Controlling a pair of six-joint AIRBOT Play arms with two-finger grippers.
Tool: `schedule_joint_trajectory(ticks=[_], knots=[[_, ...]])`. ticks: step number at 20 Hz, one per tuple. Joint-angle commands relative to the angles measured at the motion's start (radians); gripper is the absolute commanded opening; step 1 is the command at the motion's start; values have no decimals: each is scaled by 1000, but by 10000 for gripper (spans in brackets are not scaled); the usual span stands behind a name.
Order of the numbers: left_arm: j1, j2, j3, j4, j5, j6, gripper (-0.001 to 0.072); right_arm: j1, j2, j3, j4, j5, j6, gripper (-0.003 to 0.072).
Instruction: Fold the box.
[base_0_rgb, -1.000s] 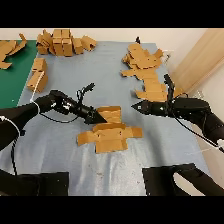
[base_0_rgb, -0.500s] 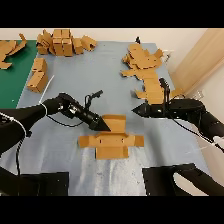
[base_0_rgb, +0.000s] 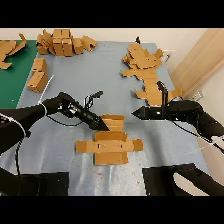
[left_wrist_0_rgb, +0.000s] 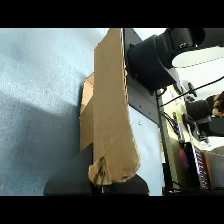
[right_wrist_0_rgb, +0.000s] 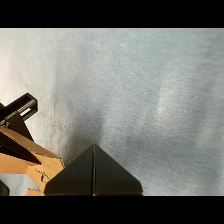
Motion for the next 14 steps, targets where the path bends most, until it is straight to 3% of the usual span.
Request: schedule_joint_trajectory(ticks=[1,8,14], knots=[[-18,52,-11,3,90,35,10,1,-1,-1,-3,-2,-3,11],[-85,268,-222,-30,359,251,11,1,-1,-1,-3,-7,-3,2],[-104,291,-274,-38,381,307,12,1,-1,-1,-3,-8,-3,2]])
